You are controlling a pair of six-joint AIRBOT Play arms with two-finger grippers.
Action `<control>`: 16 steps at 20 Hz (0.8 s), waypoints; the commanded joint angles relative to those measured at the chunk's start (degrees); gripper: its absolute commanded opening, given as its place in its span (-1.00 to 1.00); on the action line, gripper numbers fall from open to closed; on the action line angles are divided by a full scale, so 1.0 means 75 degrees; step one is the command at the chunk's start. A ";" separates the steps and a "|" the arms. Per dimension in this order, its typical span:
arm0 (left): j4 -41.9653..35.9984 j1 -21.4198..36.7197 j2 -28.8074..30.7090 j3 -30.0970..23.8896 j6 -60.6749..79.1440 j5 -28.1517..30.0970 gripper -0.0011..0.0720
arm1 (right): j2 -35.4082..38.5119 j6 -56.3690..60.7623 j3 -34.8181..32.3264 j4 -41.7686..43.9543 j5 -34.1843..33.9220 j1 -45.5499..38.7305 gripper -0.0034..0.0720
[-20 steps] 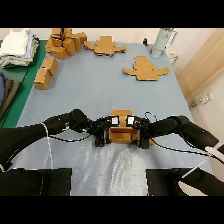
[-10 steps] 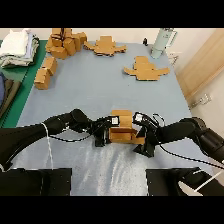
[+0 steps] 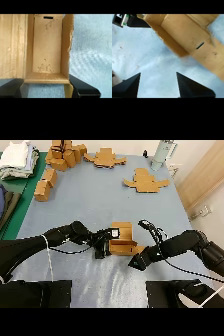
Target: Fold the box.
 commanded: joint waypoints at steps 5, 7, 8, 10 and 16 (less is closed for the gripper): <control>0.0635 0.0087 0.0230 0.0000 -0.0187 -0.0539 0.32 | 0.0006 0.1629 0.0006 0.0210 0.0816 0.0009 0.97; 0.1224 0.0119 0.0434 0.0000 -0.0965 -0.0603 0.32 | 0.0000 0.2095 0.0003 0.0207 0.0953 0.0012 0.97; 0.1498 0.0149 0.0522 0.0000 -0.1166 -0.0597 0.32 | 0.0000 0.2148 0.0006 0.0210 0.0985 0.0012 0.97; 0.1676 0.0201 0.0638 0.0000 -0.1475 -0.0615 0.32 | 0.0000 0.2148 0.0006 0.0210 0.0985 0.0012 0.97; 0.1658 0.0195 0.0618 -0.0230 -0.1754 -0.0358 0.32 | 0.0000 0.2145 0.0003 0.0213 0.1416 0.0012 0.97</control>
